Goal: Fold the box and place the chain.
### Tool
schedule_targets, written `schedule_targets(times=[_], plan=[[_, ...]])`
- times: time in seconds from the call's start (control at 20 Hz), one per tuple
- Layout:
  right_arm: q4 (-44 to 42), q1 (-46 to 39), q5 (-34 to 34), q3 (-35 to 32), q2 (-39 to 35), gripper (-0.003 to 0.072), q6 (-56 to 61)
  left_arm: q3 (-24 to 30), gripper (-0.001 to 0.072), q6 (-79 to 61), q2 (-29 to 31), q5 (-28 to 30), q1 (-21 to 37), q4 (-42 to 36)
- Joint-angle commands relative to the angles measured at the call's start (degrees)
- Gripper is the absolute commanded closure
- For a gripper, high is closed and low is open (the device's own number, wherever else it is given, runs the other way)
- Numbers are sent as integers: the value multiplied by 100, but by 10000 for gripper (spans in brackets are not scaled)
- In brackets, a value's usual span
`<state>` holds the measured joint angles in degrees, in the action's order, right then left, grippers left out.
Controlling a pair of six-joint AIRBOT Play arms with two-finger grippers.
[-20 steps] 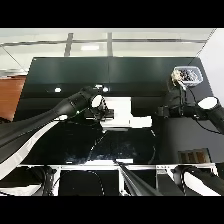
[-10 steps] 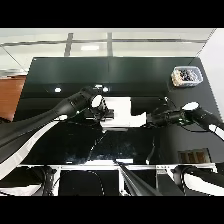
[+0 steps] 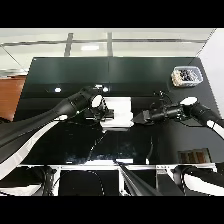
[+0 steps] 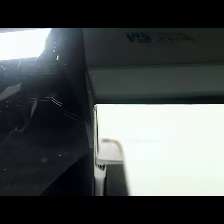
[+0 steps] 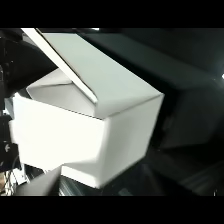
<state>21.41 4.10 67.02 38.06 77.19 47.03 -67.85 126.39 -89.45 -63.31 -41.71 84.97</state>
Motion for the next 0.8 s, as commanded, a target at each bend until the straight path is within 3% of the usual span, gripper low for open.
schedule_targets(times=[0.0,0.1,0.15,0.75], plan=[[83,348,-356,195,4,250,337,-4,682,-2,0,2,4,2],[603,614,-603,481,4,268,1047,-4,682,-2,0,2,4,2],[883,758,-590,656,2,347,1405,-4,682,-2,0,2,4,0],[4476,2483,-973,1738,83,350,5589,-4,682,-2,-2,2,4,2]])
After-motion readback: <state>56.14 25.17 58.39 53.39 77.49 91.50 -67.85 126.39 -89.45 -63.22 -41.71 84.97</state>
